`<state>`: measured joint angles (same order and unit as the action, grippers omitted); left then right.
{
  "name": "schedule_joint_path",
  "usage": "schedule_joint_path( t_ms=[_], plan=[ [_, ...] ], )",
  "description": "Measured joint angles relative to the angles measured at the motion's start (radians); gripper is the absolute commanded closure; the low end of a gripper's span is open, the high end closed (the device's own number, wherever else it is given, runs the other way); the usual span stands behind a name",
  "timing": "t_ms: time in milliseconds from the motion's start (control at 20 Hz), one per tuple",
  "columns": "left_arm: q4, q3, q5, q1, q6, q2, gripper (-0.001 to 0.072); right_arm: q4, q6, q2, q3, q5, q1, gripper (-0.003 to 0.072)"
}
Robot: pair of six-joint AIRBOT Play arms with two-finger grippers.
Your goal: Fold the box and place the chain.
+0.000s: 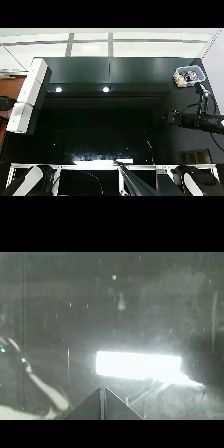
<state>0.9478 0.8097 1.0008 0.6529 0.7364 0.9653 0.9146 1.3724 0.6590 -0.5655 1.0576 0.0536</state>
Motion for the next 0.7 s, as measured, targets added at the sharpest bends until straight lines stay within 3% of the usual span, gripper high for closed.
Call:
schedule_joint_path(
  t_ms=[150, 250, 500, 700],
  plan=[
    [-0.084, 0.004, 0.087, -0.198, 0.061, -0.016, 0.068, 0.008, -0.025, 0.003, 0.0, -0.04, 0.0, 0.0642],
    [-0.114, 0.003, 0.088, -0.371, 0.116, -0.021, 0.068, 0.037, -0.034, 0.005, 0.0, -0.062, 0.0, 0.0642],
    [-0.138, -0.024, -0.128, -0.735, 0.263, -0.021, 0.068, 0.172, -0.036, 0.011, -0.011, -0.137, 0.0, 0.0642],
    [-0.143, -0.038, -0.249, -0.834, 0.319, -0.011, 0.068, 0.247, -0.016, 0.08, -0.117, -0.14, 0.0, 0.0642]
  ],
)
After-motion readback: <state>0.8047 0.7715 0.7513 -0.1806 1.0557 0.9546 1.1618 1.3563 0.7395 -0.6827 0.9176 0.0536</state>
